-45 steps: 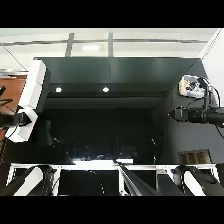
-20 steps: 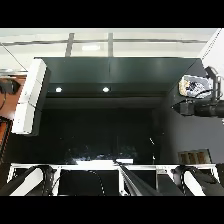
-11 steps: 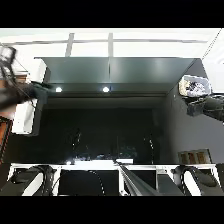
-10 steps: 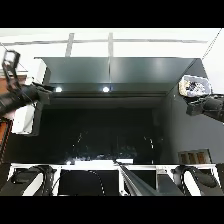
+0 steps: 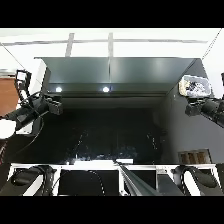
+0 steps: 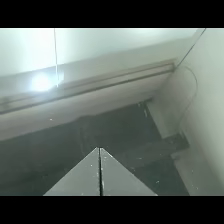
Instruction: Fold the box and place the chain.
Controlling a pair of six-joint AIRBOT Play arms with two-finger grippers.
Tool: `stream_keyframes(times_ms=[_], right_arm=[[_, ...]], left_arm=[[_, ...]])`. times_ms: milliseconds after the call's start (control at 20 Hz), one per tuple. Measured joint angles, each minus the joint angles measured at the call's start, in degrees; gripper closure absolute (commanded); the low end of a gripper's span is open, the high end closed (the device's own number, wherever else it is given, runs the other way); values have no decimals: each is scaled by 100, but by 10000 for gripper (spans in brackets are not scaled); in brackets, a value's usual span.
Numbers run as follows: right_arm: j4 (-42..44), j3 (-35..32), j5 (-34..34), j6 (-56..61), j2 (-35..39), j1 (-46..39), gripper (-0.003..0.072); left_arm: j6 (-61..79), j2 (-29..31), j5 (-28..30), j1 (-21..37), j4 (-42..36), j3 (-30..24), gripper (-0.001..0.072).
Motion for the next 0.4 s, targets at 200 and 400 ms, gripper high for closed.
stream_keyframes(times_ms=[200, 400], right_arm=[[-9, -17, -31, 0, 0, 0, 669], [-11, -20, -44, 0, 0, 0, 669]], left_arm=[[-2, 13, 39, -13, 0, -35, 680], [-4, 15, 61, -17, 0, -44, 680]])
